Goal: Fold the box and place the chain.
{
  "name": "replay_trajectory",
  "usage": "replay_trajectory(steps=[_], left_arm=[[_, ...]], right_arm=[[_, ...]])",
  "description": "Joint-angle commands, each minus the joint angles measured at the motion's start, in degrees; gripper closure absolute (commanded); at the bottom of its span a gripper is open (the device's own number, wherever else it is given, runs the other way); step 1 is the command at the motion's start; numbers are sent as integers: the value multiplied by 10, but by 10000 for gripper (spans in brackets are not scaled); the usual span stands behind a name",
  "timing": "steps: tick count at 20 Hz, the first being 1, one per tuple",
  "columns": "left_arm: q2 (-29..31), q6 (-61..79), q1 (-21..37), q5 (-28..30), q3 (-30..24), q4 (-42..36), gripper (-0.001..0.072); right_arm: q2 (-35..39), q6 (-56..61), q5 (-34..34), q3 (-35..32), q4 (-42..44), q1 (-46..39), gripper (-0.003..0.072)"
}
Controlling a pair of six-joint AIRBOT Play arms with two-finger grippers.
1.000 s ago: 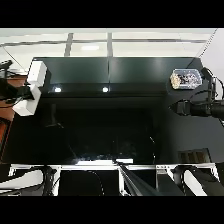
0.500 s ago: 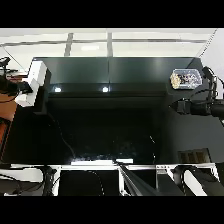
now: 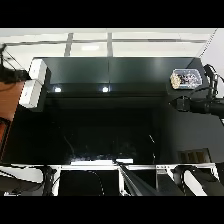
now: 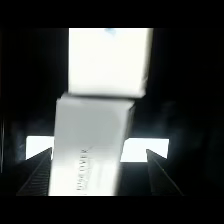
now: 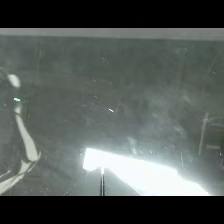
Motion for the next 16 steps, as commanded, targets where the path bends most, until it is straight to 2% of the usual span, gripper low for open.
replay_trajectory(steps=[1,2,3,5,8,10,11,13,16], left_arm=[[37,-96,-30,-103,71,-32,340],[59,-67,-45,-115,60,-67,578],[87,-42,-63,-115,32,-111,674],[156,17,-106,-72,-65,-186,684],[295,40,-176,97,-303,-181,683],[385,40,-199,203,-450,-170,683],[426,37,-200,236,-512,-171,683],[486,29,-189,252,-590,-171,683],[527,32,-174,249,-627,-168,682]], right_arm=[[0,0,-70,0,0,50,667],[-2,0,-99,0,0,69,667],[-4,0,-133,-3,-1,89,667],[-6,0,-201,-21,-14,122,667],[-17,0,-267,-58,-76,142,667],[-22,0,-275,-76,-130,142,667],[-22,1,-253,-77,-143,141,667],[-22,0,-219,-77,-141,142,667],[-22,0,-215,-77,-141,142,667]])
